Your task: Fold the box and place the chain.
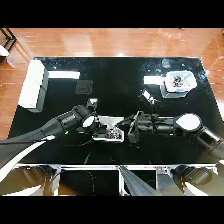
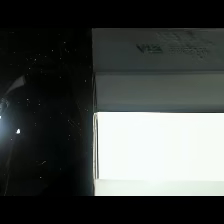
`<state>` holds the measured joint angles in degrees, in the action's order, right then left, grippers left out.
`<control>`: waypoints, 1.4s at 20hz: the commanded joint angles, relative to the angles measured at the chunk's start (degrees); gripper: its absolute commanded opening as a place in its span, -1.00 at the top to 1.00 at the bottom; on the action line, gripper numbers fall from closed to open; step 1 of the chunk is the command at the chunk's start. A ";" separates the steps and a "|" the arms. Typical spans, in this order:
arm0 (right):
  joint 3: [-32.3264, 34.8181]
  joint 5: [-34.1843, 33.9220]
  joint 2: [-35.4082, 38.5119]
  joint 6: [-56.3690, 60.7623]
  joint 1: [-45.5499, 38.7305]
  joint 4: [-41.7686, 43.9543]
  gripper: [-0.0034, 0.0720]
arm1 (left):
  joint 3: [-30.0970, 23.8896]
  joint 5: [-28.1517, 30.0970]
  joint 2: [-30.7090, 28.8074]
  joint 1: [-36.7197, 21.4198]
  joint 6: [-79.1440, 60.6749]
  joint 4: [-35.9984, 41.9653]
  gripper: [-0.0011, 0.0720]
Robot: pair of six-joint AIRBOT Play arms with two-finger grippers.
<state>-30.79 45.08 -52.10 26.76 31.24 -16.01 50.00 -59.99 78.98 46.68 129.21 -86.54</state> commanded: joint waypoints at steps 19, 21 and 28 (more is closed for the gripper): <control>-0.09 25.57 4.35 22.29 -27.26 -16.22 -0.93 | 7.41 -8.74 -3.34 0.44 0.96 -0.02 -0.61; -0.09 25.40 4.35 22.34 -27.26 -16.04 -0.93 | 7.39 -11.93 -7.96 1.46 -2.97 -0.59 -0.61; -0.09 32.92 4.35 29.11 -26.80 -10.86 -0.98 | -3.26 -19.39 -41.62 1.90 -11.41 -8.48 -0.61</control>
<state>-30.83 73.87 -47.81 52.64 4.21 -29.87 51.86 -77.21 51.29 49.98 120.27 -91.50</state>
